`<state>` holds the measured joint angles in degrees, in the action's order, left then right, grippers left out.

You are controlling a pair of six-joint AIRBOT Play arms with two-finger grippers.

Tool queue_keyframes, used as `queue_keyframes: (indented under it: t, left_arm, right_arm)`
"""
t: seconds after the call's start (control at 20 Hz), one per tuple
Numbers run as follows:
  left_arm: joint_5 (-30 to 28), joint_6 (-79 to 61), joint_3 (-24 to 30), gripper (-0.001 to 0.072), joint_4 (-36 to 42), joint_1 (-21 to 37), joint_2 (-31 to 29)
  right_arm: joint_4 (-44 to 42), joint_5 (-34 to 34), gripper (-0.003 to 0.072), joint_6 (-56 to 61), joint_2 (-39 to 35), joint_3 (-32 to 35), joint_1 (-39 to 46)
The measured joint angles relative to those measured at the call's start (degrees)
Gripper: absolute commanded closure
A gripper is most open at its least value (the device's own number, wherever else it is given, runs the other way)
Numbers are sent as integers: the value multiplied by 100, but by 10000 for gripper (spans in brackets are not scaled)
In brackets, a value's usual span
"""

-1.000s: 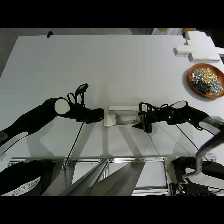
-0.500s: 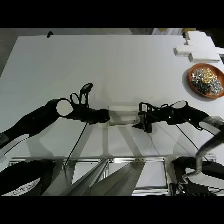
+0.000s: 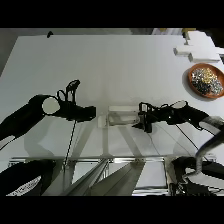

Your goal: Fold the box and place the chain.

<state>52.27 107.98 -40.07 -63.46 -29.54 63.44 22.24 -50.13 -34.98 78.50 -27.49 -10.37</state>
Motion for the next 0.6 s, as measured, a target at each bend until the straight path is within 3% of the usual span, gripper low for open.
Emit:
queue_keyframes:
  t: [0.35, 0.6]
  left_arm:
    - [-247, -472, 59, 574, 726, -160, 1001]
    - [-431, -890, 52, 566, 1292, -269, 1045]
  right_arm:
    - [0, 0, 273, 0, 0, 2, 0]
    - [0, 0, 273, 0, 0, 2, 0]
